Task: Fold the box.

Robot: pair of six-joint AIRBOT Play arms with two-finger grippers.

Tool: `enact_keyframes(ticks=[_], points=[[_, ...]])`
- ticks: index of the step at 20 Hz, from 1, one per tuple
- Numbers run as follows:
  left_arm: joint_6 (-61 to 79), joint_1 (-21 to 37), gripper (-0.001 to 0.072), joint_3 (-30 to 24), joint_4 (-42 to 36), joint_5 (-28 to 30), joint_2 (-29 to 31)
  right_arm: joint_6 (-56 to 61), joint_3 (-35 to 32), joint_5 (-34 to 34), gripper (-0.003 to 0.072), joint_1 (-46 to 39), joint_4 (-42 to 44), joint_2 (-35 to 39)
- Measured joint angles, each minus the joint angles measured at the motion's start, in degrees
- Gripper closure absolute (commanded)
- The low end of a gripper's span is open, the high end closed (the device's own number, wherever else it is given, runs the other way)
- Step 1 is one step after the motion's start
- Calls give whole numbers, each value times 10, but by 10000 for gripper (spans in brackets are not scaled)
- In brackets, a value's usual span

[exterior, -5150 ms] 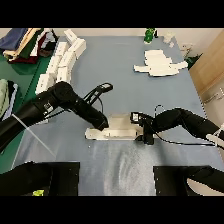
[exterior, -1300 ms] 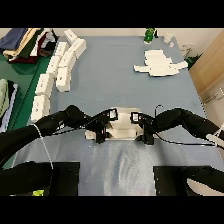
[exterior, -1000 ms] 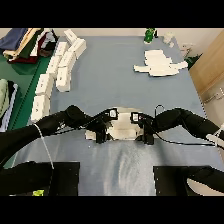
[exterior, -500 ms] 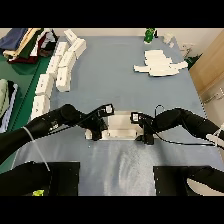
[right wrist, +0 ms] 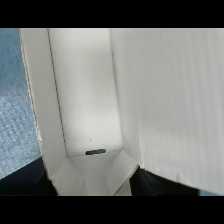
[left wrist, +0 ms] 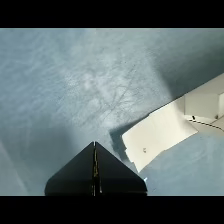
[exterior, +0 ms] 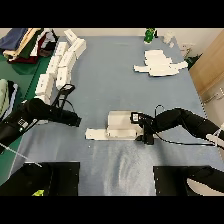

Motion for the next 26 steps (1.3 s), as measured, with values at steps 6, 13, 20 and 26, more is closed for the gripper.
enact_keyframes(ticks=[6, 13, 20, 26], points=[[19, 61, 696, -80, -179, -35, -47, 0, 0, 0, 182, 0, 0, 0], [43, 71, 696, -125, -267, -21, -73, 0, 0, 0, 183, 0, 0, 0], [58, -8, 695, -130, -340, 34, -76, 0, 0, 0, 182, 0, 0, 0], [61, -88, 695, -130, -384, 103, -85, 0, 0, 0, 182, 0, 0, 0]])
